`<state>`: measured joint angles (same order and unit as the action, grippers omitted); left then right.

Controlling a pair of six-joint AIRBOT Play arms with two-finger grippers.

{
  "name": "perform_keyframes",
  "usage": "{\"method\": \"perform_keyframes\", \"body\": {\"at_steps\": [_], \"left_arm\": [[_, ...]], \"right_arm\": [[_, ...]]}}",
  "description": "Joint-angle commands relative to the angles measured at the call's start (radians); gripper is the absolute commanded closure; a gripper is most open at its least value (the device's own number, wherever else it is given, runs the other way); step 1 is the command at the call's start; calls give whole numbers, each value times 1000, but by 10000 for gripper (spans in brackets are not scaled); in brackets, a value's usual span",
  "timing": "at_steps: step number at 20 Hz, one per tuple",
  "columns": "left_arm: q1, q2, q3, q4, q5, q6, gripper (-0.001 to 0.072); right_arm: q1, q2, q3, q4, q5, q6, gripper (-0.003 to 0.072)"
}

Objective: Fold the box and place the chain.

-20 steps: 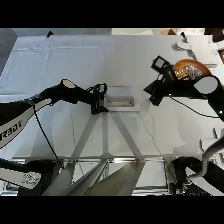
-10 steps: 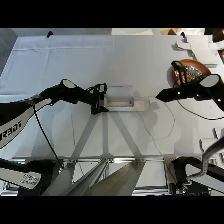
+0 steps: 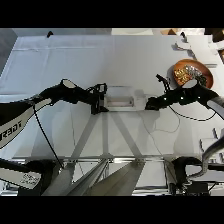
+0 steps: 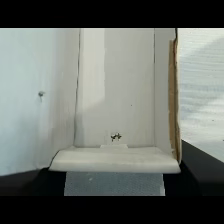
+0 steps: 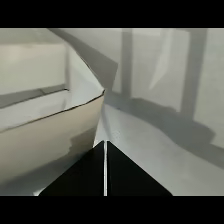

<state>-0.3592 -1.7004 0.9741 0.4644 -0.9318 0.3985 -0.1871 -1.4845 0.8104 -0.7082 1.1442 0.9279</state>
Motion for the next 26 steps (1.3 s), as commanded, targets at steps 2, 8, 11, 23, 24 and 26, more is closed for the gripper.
{"method": "perform_keyframes", "body": {"at_steps": [2, 8, 11, 23, 24, 26], "left_arm": [[0, 0, 0, 0, 0, 0, 453], [0, 0, 0, 0, 0, 0, 453], [0, 0, 0, 0, 0, 0, 453], [0, 0, 0, 0, 0, 0, 453], [0, 0, 0, 0, 0, 0, 453], [0, 0, 0, 0, 0, 0, 453]], "right_arm": [[13, -7, 0, 190, 83, -76, 679], [13, 17, 0, 220, 67, -91, 574], [13, 35, 0, 220, 63, -91, 556], [111, 45, 0, 209, -72, -100, 294], [126, 45, 0, 209, -86, -100, 276], [146, 45, 0, 209, -102, -100, 277]]}}
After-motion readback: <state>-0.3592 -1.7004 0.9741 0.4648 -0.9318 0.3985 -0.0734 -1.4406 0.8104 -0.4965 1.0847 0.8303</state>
